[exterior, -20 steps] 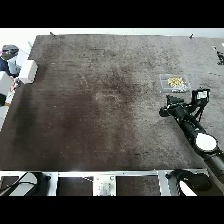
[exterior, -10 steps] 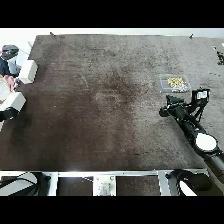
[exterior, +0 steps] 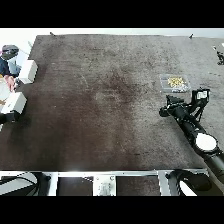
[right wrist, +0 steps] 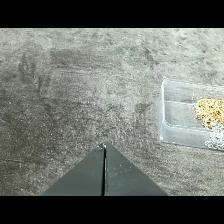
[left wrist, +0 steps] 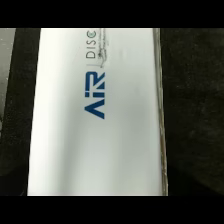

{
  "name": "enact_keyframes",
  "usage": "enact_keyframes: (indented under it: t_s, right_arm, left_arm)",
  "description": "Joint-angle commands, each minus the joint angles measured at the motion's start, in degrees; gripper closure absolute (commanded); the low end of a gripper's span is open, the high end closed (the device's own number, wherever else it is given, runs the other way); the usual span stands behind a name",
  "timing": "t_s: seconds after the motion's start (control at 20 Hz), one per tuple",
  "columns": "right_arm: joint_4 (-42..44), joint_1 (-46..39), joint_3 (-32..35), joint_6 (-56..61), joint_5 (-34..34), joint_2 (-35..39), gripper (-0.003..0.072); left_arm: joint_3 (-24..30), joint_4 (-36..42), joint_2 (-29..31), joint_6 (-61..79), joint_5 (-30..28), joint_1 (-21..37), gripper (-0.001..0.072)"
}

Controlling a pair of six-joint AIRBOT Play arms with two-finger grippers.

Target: Fold the box and place the chain.

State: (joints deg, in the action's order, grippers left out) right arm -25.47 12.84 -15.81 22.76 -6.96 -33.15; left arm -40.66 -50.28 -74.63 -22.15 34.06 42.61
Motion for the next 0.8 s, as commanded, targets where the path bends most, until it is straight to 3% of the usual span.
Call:
enact_keyframes:
  t_s: [0.0,0.2,0.25,0.3,0.55,0.75]
  right_arm:
    - [0.00,-0.02,0.02,0.00,0.02,0.04,0.0678]
    - [0.00,-0.02,0.02,0.00,0.02,0.04,0.0678]
    - [0.00,-0.02,0.02,0.00,0.02,0.04,0.0678]
    - [0.00,-0.02,0.02,0.00,0.02,0.04,0.0678]
    - [0.00,-0.02,0.02,0.00,0.02,0.04,0.0678]
    - [0.00,-0.04,0.02,0.00,0.02,0.04,0.0678]
  left_arm:
    - [-0.04,-0.61,0.04,1.64,-0.52,0.04,0.0205]
    - [-0.07,-0.28,0.17,1.62,2.29,0.04,0.0199]
    - [-0.17,-0.28,0.17,1.62,2.54,0.04,0.0042]
    - [-0.26,-0.13,0.26,1.14,2.19,0.07,-0.0011]
    - [-3.74,1.86,3.74,1.07,4.11,0.04,-0.0011]
    - [-9.20,4.63,7.87,1.11,11.23,0.04,0.0000]
